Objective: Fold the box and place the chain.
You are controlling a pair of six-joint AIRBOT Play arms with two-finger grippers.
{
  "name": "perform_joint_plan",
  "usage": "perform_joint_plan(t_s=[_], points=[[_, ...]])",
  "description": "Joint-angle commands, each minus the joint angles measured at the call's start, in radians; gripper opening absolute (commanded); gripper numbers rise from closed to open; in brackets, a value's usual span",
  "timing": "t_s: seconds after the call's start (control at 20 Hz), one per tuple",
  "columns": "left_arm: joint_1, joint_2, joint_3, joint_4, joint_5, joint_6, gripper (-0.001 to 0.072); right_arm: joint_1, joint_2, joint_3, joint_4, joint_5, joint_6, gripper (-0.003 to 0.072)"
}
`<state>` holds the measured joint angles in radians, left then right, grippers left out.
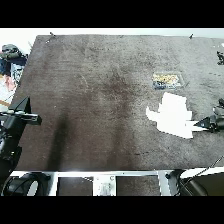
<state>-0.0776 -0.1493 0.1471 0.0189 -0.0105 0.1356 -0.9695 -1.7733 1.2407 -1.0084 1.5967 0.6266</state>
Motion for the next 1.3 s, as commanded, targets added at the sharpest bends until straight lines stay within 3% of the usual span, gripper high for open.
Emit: perform_joint_plan(t_s=[0.0, 0.05, 0.35, 0.6, 0.85, 1.05, 1.25], points=[[0.000, 0.000, 0.000, 0.000, 0.000, 0.000, 0.0012, 0.001, -0.020, 0.002, 0.037, 0.031, -0.072, 0.0088], [0.000, 0.000, 0.000, 0.000, 0.000, 0.000, 0.0012, 0.000, -0.020, 0.002, 0.047, 0.045, -0.089, 0.0016], [0.000, 0.000, 0.000, 0.000, 0.000, 0.000, 0.0012, 0.017, -0.003, -0.010, 0.196, 0.198, -0.133, 0.0007], [0.000, 0.000, 0.000, 0.000, 0.000, 0.000, 0.0012, 0.177, 0.137, -0.196, 0.370, 0.151, -0.138, 0.0007], [0.000, 0.000, 0.000, 0.000, 0.000, 0.000, 0.0012, 0.504, 0.238, -0.332, 0.551, -0.079, -0.129, 0.0007], [0.000, 0.000, 0.002, 0.037, 0.051, 0.102, 0.0013, 0.795, 0.233, -0.319, 0.606, -0.422, -0.061, 0.0007], [0.000, 0.000, 0.003, 0.039, 0.100, 0.134, 0.0012, 0.953, 0.218, -0.247, 0.608, -0.578, -0.002, 0.0007]])
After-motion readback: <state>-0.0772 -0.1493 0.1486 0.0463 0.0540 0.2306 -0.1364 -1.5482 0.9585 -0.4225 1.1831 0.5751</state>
